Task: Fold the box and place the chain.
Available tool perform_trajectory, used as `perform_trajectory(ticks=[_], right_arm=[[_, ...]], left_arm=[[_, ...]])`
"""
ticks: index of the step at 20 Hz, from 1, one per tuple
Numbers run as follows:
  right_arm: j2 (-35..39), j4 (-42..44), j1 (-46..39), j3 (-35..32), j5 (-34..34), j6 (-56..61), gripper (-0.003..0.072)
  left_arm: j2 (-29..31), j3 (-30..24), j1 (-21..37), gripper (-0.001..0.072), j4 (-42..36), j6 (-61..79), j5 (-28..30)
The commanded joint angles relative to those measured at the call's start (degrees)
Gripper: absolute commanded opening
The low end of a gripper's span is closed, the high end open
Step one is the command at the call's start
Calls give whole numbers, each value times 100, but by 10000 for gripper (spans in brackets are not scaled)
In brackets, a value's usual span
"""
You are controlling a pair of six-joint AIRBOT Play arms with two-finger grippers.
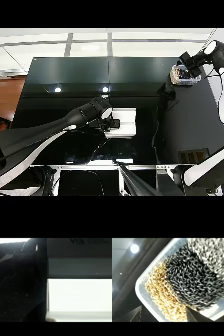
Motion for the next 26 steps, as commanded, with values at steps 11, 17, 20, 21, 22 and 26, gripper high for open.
perform_trajectory(ticks=[11, 17, 20, 21, 22, 26], right_arm=[[-409, 894, -214, 175, 96, 332, 537], [-387, 1318, -393, 175, 245, 44, 538], [-365, 1316, -413, 175, 240, -39, 538], [-367, 1316, -417, 175, 247, -63, 538], [-365, 1311, -422, 175, 247, -79, 538], [-367, 1285, -426, 173, 251, -76, 538]], left_arm=[[0, 2, -2, 33, 20, 7, -11], [0, 2, -2, 33, 20, 7, -11], [0, 2, -2, 33, 20, 4, -11], [0, 2, -2, 33, 20, 7, -11], [0, 2, -2, 33, 20, 7, -11], [0, 2, -4, 33, 20, 7, -11]])
